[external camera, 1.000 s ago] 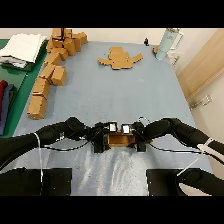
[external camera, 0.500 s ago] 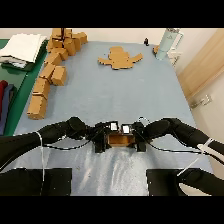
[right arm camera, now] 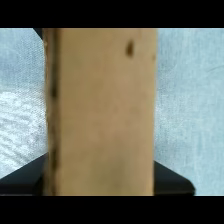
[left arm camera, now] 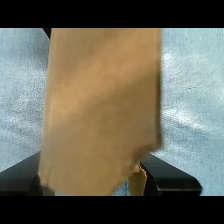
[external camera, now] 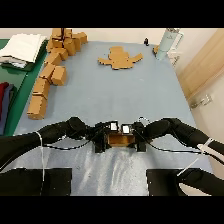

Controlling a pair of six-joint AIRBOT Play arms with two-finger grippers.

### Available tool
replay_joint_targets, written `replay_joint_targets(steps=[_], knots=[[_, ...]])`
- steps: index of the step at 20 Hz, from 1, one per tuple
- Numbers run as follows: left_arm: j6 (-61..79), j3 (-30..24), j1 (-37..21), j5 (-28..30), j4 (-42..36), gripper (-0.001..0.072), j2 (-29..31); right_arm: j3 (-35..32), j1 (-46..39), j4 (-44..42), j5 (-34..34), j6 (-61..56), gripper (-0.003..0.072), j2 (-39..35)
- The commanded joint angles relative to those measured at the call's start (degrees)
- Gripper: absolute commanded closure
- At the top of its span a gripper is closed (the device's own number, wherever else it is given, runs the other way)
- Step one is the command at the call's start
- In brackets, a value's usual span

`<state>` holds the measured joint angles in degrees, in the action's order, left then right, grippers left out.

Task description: Fold the box.

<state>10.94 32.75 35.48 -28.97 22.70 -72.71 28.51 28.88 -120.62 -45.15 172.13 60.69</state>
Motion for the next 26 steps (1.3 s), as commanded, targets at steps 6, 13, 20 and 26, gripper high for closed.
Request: replay_joint_targets(steps=[6,13,20,26], knots=[[0.02,0.07,0.00,0.07,0.04,0.0196,-0.02,-0.02,0.04,-0.02,0.04,0.00,0.0179,0.00],[0.02,0.07,0.02,0.07,0.04,0.0196,-0.02,-0.02,0.04,-0.33,0.04,0.00,0.0178,0.02],[0.02,0.04,0.02,0.07,0.04,0.0197,-0.02,0.11,0.04,-0.70,-0.39,-5.55,-0.0034,-2.10],[0.02,0.07,0.02,0.07,0.04,0.0197,-0.02,0.11,0.04,13.20,-6.84,-25.99,-0.0034,-12.81]])
